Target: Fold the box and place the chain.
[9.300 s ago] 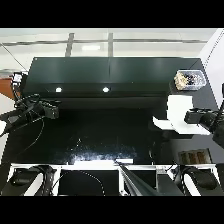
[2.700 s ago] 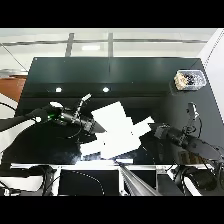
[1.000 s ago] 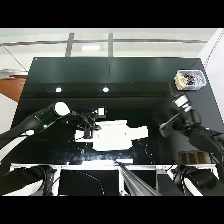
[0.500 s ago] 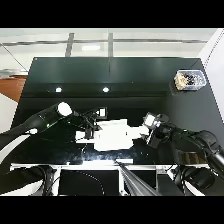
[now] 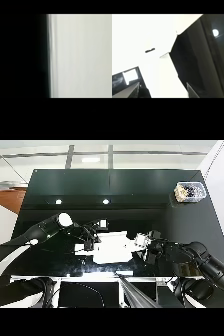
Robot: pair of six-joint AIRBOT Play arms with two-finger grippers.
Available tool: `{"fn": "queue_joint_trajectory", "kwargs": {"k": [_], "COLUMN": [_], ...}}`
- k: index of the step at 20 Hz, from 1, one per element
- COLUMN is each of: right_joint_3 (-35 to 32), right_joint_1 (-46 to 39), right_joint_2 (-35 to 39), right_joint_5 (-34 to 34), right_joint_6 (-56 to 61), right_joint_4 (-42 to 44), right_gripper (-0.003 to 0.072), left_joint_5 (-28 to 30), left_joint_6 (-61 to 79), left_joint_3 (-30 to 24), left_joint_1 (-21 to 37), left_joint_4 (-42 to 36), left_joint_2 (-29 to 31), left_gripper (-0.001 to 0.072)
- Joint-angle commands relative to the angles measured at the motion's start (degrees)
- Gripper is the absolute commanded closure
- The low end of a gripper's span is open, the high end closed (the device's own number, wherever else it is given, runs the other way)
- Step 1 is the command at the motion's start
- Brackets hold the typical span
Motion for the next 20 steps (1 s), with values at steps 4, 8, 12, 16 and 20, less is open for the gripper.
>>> {"fn": "queue_joint_trajectory", "kwargs": {"k": [4,8,12,16,20], "right_joint_3": [0.0,0.0,0.0,0.0,1.5], "right_joint_1": [0.2,1.0,4.6,8.6,10.8], "right_joint_2": [-2.0,-4.0,-5.3,-7.8,-11.0], "right_joint_5": [-5.3,-5.6,-4.5,1.0,5.5], "right_joint_6": [-10.4,-14.9,-18.6,-19.0,-18.4], "right_joint_4": [7.4,11.3,12.1,12.6,14.1], "right_gripper": [-0.0012,-0.0012,-0.0012,-0.0012,-0.0012], "left_joint_5": [-0.6,-0.6,-0.6,-0.6,-0.6], "left_joint_6": [-0.4,-0.4,-0.4,-0.4,-0.4], "left_joint_3": [0.2,0.2,0.2,0.2,0.2], "left_joint_1": [0.0,0.0,0.0,0.0,0.0], "left_joint_4": [-0.4,-0.4,-0.4,-0.4,-0.4], "left_joint_2": [0.0,0.0,0.0,0.0,0.0], "left_gripper": [0.0680,0.0680,0.0680,0.0680,0.0680]}}
